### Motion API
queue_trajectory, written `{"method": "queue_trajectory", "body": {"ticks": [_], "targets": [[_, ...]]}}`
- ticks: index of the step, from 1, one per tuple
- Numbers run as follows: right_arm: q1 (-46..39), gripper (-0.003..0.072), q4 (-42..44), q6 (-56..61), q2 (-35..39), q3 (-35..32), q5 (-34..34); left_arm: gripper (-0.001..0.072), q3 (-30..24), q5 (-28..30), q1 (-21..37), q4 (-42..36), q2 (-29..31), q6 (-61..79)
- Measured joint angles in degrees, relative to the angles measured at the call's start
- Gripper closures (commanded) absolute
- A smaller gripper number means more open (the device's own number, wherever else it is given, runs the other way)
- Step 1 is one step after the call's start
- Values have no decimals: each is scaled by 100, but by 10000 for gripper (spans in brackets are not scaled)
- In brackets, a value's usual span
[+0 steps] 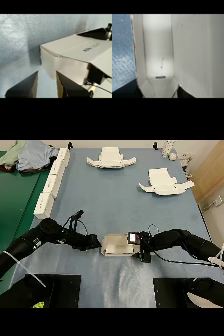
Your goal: Fold the box.
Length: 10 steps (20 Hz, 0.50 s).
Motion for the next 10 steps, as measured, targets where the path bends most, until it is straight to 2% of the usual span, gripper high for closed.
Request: {"method": "queue_trajectory", "body": {"ticks": [5, 10], "targets": [[0, 240, 0, 2, 0, 0, 0, 367, 157, -258, 111, -369, -2, 31], [0, 240, 0, 2, 0, 0, 0, 360, 98, -313, 63, -697, -131, 232]]}}
